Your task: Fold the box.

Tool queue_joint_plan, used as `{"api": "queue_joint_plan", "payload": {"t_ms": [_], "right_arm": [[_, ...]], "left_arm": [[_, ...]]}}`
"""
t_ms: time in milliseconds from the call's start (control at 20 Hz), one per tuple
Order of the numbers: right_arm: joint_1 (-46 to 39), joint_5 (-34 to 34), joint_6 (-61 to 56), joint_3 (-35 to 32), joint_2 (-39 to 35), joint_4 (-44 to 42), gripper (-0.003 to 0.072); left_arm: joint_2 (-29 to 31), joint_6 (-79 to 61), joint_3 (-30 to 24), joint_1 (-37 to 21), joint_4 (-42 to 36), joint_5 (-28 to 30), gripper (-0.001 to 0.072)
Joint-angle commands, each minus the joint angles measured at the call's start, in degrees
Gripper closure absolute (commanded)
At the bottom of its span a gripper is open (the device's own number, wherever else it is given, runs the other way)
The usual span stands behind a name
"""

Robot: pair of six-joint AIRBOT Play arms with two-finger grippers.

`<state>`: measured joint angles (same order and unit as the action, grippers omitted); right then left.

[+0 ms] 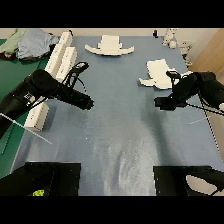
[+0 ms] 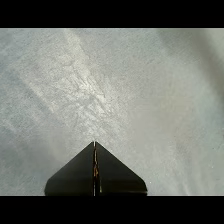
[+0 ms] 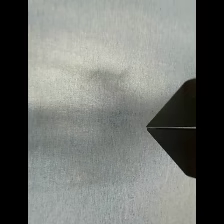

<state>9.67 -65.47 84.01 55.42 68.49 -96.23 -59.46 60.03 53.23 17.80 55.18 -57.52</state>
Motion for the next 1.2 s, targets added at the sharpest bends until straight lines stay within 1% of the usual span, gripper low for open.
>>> {"api": "queue_joint_plan", "payload": {"t_ms": [0,500,550,650,750,850,950,1000,1050,1100,1150], "right_arm": [[-0.02,0.02,-0.02,0.04,0.02,-0.02,0.0679],[-0.02,0.04,-0.02,0.04,0.02,-0.02,0.0679],[-0.02,1.03,-0.02,0.04,0.02,-0.02,0.0679],[-0.02,7.21,-0.02,0.04,0.13,-0.20,0.0679],[-0.02,9.84,-1.66,0.11,0.13,-0.66,0.0679],[-0.02,9.14,-1.64,0.09,0.20,-3.13,0.0679],[-0.02,7.21,-1.66,0.02,0.20,-7.76,0.0679],[0.02,7.65,-1.66,0.13,0.35,-8.00,0.0679],[-0.52,8.00,-1.46,1.14,0.98,-5.09,0.0679],[-1.99,6.69,-1.53,3.56,2.47,-0.55,0.0677],[-4.90,3.87,-1.51,7.87,5.07,3.48,0.0665]], "left_arm": [[0.02,0.00,-0.04,0.02,0.00,0.02,0.0696],[0.02,0.00,-0.04,0.02,0.00,0.02,0.0696],[0.02,0.00,-0.04,0.02,-0.02,0.02,0.0696],[0.02,0.00,-0.04,0.02,0.00,0.02,0.0696],[0.02,0.00,-0.02,0.02,0.00,0.04,0.0696],[0.02,0.00,-0.04,0.02,0.00,0.07,0.0696],[0.02,0.00,-0.04,0.02,0.00,0.04,0.0696],[0.02,0.00,-0.04,0.02,0.00,0.04,0.0696],[0.02,0.00,-0.02,0.02,0.00,0.07,0.0696],[0.02,0.00,-0.02,0.02,0.00,0.09,0.0696],[0.02,0.00,-0.04,0.04,0.00,0.11,0.0696]]}}
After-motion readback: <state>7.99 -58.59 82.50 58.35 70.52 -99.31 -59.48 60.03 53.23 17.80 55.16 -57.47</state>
